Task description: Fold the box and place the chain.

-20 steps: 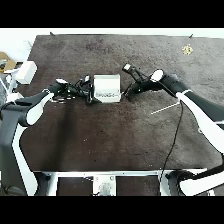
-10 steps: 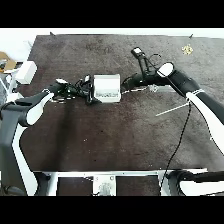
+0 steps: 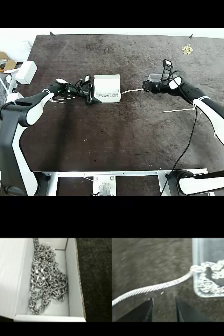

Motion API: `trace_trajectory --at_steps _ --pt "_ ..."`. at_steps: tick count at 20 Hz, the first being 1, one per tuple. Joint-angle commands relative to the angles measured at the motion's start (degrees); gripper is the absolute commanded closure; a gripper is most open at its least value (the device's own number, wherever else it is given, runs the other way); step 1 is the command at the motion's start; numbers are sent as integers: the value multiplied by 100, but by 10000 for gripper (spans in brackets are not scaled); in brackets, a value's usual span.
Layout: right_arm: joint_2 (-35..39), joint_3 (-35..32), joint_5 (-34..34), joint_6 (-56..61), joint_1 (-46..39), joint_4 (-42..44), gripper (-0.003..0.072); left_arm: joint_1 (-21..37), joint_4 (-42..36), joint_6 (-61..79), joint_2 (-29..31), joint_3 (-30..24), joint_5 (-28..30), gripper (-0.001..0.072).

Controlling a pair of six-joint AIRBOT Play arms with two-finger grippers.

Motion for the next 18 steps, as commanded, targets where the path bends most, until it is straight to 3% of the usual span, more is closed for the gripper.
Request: trace_trajectory --at_steps 1,9,10,11,15,16,18 --pt "-323 -149 -876 479 61 133 363 0 0 2 4 2 2 435" --pt "-649 -142 -1569 929 166 361 363 0 0 2 4 2 4 435" --pt "-680 -142 -1602 925 179 455 398 0 0 2 4 0 0 435" --pt "-697 -142 -1641 925 212 452 500 0 0 2 4 0 0 435" --pt "-684 -142 -1801 920 448 452 562 0 0 2 4 2 2 435" --pt "-634 -142 -1781 914 529 428 682 0 0 2 4 0 0 435" --pt "-470 -142 -1762 894 675 387 681 0 0 2 4 2 2 435"
